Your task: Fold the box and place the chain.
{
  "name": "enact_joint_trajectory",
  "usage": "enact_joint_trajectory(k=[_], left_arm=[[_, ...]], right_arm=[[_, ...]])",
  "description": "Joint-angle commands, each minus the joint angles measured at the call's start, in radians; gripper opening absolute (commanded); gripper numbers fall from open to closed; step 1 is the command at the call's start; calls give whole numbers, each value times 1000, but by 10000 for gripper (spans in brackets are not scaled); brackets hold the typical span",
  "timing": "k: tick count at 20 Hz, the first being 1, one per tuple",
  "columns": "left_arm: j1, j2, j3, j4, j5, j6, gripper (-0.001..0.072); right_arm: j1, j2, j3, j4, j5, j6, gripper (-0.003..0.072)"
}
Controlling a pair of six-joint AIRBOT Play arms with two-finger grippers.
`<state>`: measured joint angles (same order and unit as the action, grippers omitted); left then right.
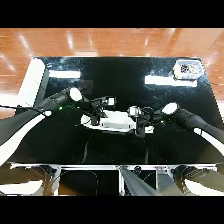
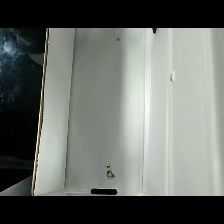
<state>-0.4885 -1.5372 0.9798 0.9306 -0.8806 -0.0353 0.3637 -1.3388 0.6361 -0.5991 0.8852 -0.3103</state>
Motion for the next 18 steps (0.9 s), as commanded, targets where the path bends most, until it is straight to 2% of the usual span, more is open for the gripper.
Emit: enact_joint_trajectory(k=[1,12,14,18], left_arm=[[1,0,1,0,0,0,17],[1,-1,1,0,1,0,17],[1,-1,1,0,2,0,17],[1,-1,1,0,2,0,17]], right_arm=[[0,0,-1,-3,-23,39,702],[0,0,-1,6,-39,57,701],[0,0,-1,3,-36,56,471],[0,0,-1,3,-36,56,481]])
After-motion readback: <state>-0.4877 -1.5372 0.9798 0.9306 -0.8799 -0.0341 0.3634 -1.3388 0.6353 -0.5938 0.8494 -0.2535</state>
